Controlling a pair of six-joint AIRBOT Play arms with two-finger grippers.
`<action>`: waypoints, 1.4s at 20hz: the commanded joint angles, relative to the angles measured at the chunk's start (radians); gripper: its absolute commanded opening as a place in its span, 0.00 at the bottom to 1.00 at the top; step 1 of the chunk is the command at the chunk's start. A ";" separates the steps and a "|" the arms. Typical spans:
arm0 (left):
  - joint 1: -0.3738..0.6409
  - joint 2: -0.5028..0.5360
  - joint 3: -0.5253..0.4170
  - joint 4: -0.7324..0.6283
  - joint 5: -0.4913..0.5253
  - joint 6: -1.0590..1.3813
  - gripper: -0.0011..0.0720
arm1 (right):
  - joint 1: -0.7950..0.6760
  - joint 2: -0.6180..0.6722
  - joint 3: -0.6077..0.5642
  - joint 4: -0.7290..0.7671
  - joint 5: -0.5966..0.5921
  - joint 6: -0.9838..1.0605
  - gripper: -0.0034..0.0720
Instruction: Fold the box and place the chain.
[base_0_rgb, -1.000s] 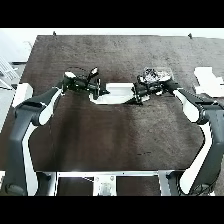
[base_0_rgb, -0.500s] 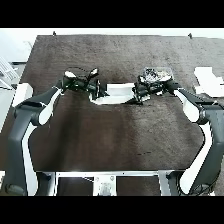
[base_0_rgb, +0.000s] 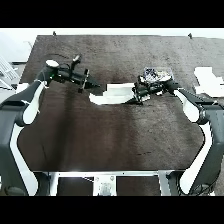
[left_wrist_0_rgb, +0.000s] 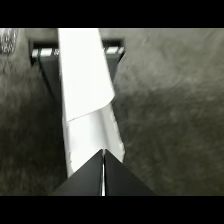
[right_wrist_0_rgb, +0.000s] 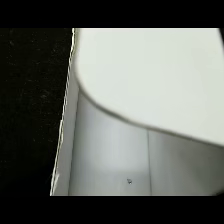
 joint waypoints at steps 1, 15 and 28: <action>0.005 0.079 -0.003 -0.007 -0.092 -0.007 0.03 | 0.001 0.000 0.000 0.000 0.000 0.000 0.82; -0.242 0.413 -0.459 0.063 0.418 0.091 0.03 | 0.001 0.000 0.000 0.000 0.000 0.000 0.82; -0.260 0.313 -0.463 0.073 0.638 0.228 0.04 | 0.001 0.000 0.000 0.000 0.000 0.000 0.82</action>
